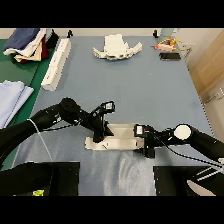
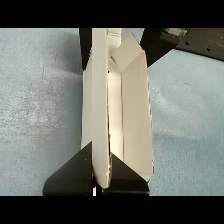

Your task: Fold the box.

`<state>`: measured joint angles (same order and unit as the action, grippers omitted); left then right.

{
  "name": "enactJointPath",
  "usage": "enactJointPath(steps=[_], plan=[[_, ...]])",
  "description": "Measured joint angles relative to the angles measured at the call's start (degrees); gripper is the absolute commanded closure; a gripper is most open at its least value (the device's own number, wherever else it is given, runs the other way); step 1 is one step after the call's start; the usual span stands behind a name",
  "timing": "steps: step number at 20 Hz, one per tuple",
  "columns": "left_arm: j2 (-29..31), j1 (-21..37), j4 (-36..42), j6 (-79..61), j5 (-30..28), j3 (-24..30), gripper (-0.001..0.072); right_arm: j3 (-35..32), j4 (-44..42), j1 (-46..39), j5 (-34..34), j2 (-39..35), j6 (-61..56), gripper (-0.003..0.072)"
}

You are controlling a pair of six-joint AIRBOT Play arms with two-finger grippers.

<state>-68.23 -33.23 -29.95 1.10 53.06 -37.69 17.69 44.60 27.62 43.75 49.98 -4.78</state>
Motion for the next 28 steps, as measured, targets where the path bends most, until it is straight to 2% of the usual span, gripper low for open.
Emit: enactJointPath(steps=[1, 14, 16, 18, 28], plan=[[0.0, 0.0, 0.0, 0.0, 0.0, 0.0, 0.0694, -0.2, -0.2, 0.0, -0.3, 0.0, 0.2, 0.0111], [0.0, 0.0, 0.0, 0.0, 0.0, 0.0, 0.0695, -0.6, -2.6, 0.0, -1.5, 0.0, 3.0, 0.0114], [0.0, 0.0, 0.0, 0.0, 0.1, 0.0, 0.0694, -0.6, -3.0, -0.1, -1.6, 0.3, 3.3, 0.0192], [0.0, 0.0, 0.0, 0.0, 0.2, 0.0, 0.0695, -0.6, -3.1, 0.0, -1.8, 0.8, 3.8, 0.0209], [0.0, 0.0, 0.0, 0.0, 0.1, 0.0, 0.0694, -0.6, -1.7, 0.4, -1.8, 1.6, 4.2, 0.0212]])
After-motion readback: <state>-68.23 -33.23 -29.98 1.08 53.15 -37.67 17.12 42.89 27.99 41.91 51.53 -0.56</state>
